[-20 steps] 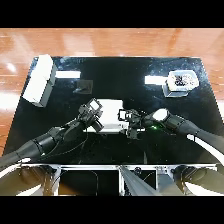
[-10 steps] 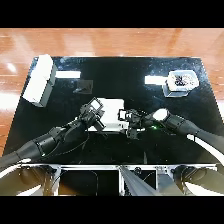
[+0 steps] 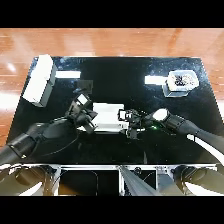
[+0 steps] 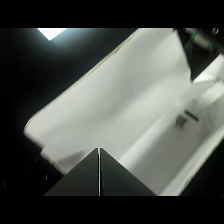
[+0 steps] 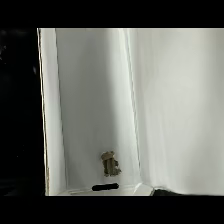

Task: Fold the box and place the chain.

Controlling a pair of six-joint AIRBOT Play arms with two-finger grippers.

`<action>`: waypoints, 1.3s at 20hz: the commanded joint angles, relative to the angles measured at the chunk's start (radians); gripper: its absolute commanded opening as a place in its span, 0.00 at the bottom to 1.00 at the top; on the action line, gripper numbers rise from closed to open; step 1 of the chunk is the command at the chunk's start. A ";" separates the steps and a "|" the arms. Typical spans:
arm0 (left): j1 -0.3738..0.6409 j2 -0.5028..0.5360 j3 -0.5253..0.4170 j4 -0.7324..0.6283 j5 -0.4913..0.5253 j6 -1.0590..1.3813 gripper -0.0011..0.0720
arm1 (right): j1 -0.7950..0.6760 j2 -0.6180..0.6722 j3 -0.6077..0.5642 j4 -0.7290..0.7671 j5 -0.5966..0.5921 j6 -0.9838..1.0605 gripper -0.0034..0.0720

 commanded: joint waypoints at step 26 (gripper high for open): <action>0.206 -0.168 0.012 -0.003 0.285 0.607 0.85 | 0.000 0.000 0.000 0.000 0.000 0.000 0.76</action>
